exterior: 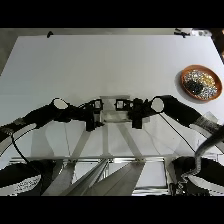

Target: Fold the box and place the chain.

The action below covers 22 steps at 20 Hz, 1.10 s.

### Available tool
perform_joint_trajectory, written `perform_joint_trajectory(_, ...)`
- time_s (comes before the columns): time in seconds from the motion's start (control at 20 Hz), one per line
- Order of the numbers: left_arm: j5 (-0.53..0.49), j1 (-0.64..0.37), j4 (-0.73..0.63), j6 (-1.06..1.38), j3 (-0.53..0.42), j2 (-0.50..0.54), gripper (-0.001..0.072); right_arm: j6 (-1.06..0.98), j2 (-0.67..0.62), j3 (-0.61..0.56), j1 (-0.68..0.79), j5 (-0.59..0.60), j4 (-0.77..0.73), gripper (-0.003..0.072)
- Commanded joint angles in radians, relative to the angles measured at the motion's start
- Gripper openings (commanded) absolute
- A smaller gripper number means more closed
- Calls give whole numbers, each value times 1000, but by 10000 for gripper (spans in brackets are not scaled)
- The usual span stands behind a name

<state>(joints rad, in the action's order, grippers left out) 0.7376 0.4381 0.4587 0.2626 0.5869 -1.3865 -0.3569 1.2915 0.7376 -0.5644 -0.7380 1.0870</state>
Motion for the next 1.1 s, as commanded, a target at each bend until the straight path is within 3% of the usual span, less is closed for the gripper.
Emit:
perform_joint_trajectory(0.0,-1,0,-2,0,0,0,252,1,1,0,-14,12,-18,94)
perform_joint_trajectory(0.2,-1,0,-2,0,0,0,252,26,4,0,-40,32,-26,98)
perform_joint_trajectory(0.25,-1,0,-2,0,0,0,252,26,4,0,-41,32,-26,128)
perform_joint_trajectory(0.5,-1,0,-2,0,0,0,252,26,4,0,-41,31,-21,447)
perform_joint_trajectory(0.6,-1,0,-2,0,0,0,252,26,4,0,-41,31,-17,444)
perform_joint_trajectory(0.65,-1,0,-2,0,0,0,252,25,4,0,-41,31,-18,437)
perform_joint_trajectory(0.7,-1,0,-2,0,0,0,252,24,4,0,-41,29,-15,350)
perform_joint_trajectory(0.8,-1,0,-2,0,0,0,252,18,-8,0,-41,10,4,4)
perform_joint_trajectory(1.05,-1,0,-2,0,0,0,252,-140,-141,0,17,-122,107,10)
